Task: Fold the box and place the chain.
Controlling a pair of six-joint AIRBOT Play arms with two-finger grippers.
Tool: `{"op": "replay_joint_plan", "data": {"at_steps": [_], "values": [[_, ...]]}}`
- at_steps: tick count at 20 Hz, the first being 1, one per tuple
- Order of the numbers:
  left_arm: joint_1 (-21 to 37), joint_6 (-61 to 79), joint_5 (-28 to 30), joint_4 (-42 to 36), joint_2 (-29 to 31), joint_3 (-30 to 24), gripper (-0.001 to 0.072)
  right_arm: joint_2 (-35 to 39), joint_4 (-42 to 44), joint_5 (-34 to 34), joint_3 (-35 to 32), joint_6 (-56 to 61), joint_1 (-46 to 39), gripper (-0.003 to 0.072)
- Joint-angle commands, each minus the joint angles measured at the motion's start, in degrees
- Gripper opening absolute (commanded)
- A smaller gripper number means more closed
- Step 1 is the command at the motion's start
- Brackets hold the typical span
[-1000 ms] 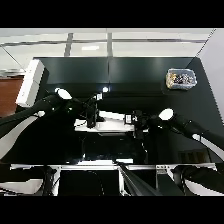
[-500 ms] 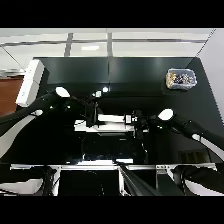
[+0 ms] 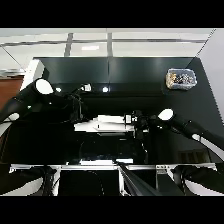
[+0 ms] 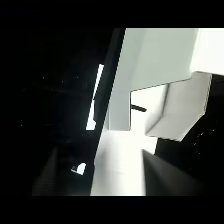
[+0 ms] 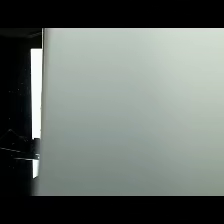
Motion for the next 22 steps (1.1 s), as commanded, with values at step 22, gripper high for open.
{"op": "replay_joint_plan", "data": {"at_steps": [22], "values": [[-5.7,0.6,30.6,-32.4,5.1,-16.6,0.002,0.0,0.0,0.0,0.0,0.0,0.0,0.0495]]}}
